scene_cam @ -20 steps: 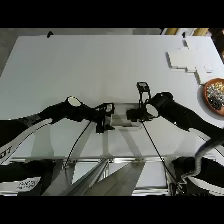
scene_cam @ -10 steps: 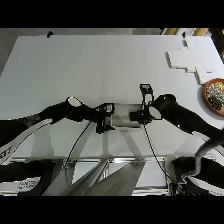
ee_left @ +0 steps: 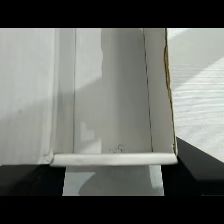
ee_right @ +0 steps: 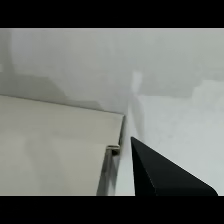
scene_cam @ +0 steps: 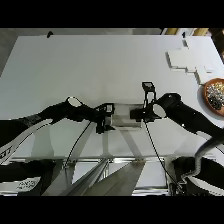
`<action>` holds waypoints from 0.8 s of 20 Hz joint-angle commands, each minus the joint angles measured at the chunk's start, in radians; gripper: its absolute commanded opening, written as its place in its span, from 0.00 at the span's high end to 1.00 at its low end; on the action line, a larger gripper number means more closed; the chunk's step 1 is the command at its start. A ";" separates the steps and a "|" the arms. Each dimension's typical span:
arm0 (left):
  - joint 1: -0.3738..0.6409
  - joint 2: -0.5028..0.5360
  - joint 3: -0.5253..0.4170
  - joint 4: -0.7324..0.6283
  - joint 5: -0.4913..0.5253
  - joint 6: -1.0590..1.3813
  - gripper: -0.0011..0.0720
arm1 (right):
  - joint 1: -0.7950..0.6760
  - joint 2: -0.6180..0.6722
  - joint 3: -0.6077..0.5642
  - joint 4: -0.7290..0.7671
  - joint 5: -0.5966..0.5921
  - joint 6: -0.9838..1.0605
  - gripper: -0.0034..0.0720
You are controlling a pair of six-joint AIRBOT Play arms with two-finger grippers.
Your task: Fold the box and place the chain.
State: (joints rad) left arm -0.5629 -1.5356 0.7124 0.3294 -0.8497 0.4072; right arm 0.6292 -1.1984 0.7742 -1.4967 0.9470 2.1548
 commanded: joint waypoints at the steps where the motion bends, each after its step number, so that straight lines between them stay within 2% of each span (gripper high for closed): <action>1: 0.000 0.000 0.000 0.000 0.000 0.000 0.94 | -0.002 -0.027 0.000 0.056 -0.012 -0.017 0.51; 6: 0.000 0.000 0.000 0.000 0.000 0.000 0.94 | -0.002 -0.097 -0.002 0.064 0.044 -0.016 0.52; 8: 0.000 0.000 0.000 0.000 0.000 0.000 0.94 | -0.002 -0.099 -0.008 0.058 0.039 -0.015 0.60; 10: 0.000 0.000 0.000 0.000 0.000 0.000 0.94 | -0.002 -0.099 -0.010 0.042 0.031 -0.007 0.61; 13: 0.000 0.000 0.000 0.000 0.000 0.000 0.94 | -0.002 -0.100 -0.015 0.034 0.010 -0.008 0.74; 16: 0.000 0.000 0.000 0.000 0.000 0.000 0.94 | -0.002 -0.100 -0.015 0.034 -0.010 -0.010 0.94</action>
State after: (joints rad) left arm -0.5632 -1.5356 0.7124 0.3202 -0.8505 0.4000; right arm 0.6273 -1.2972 0.7605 -1.4593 0.9592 2.1517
